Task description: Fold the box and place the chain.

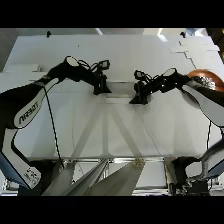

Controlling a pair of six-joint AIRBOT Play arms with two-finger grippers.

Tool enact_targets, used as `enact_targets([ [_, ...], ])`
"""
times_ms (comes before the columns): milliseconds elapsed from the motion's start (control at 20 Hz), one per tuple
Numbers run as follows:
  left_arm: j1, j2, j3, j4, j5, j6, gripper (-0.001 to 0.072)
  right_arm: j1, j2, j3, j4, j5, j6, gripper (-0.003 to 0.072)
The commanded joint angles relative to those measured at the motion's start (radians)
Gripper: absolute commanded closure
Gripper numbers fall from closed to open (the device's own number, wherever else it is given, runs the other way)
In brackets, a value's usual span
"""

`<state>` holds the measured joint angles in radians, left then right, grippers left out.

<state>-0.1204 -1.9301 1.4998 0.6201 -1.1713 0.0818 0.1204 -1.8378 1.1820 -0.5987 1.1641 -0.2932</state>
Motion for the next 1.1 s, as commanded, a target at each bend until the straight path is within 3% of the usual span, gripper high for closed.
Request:
enact_targets([
  [0, 0.053, 0.051, 0.0, 0.053, -0.019, -0.003, 0.0304, 0.0, 0.0, 0.001, 0.0, -0.001, 0.0, 0.0185],
  [100, 0.071, 0.088, 0.0, 0.122, -0.056, -0.055, 0.0327, 0.0, 0.0, 0.001, 0.0, -0.001, 0.0, 0.0185],
  [150, 0.069, 0.103, 0.0, 0.141, -0.101, -0.09, 0.0449, 0.0, 0.0, 0.001, 0.0, -0.001, 0.0, 0.0185],
  [200, 0.061, 0.118, 0.0, 0.166, -0.161, -0.108, 0.0708, 0.0, 0.0, 0.001, 0.0, -0.001, 0.0, 0.0185],
  [350, 0.003, 0.158, 0.0, 0.229, -0.266, -0.108, 0.0703, 0.0, 0.0, 0.001, 0.0, -0.001, 0.0, 0.0185],
  [500, -0.085, 0.168, 0.0, 0.202, -0.218, -0.105, 0.0703, 0.0, 0.0, 0.001, 0.0, -0.001, 0.0, 0.0185],
  [800, -0.166, 0.166, 0.0, 0.188, 0.209, -0.105, 0.07, 0.0, 0.0, 0.001, 0.0, -0.001, 0.0, 0.0185],
  [1050, -0.152, 0.154, 0.0, 0.174, 0.444, -0.109, 0.07, 0.0, 0.0, 0.001, 0.0, -0.001, 0.0, 0.0185],
])
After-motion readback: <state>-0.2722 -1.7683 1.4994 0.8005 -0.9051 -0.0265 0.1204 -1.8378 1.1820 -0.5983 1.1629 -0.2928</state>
